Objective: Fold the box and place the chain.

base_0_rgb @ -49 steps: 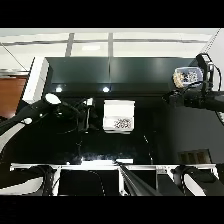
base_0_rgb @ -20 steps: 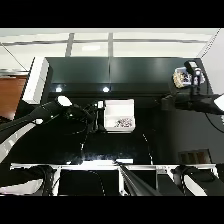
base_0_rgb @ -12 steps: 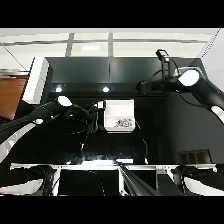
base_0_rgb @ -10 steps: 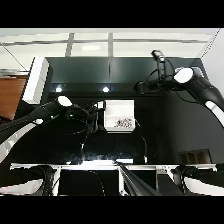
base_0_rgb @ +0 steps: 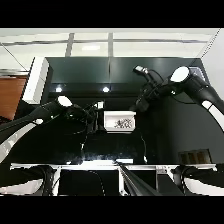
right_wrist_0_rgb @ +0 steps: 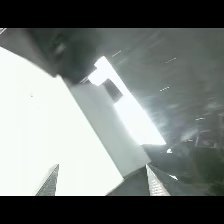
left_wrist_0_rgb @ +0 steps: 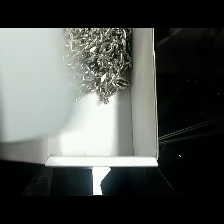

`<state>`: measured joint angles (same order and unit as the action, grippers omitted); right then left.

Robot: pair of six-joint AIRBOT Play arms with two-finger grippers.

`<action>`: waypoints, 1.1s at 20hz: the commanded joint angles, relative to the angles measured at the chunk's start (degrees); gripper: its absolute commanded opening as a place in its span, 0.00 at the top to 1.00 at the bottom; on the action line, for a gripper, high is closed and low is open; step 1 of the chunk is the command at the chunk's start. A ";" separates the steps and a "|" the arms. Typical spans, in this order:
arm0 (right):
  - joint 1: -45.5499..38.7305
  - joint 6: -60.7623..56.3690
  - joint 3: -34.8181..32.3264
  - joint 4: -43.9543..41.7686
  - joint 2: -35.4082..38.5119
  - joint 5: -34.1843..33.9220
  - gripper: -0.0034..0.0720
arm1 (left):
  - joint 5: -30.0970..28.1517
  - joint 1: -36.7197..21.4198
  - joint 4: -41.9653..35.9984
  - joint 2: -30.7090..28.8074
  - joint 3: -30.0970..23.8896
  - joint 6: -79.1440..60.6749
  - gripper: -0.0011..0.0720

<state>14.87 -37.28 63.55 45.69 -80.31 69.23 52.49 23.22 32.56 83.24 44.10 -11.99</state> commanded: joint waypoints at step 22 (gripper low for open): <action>6.80 12.39 -10.93 4.31 9.14 -5.92 0.19 | 0.44 0.00 0.00 0.04 0.02 0.02 0.22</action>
<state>21.52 -25.34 55.79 49.63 -73.69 67.57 52.77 23.22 32.53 83.26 44.10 -11.94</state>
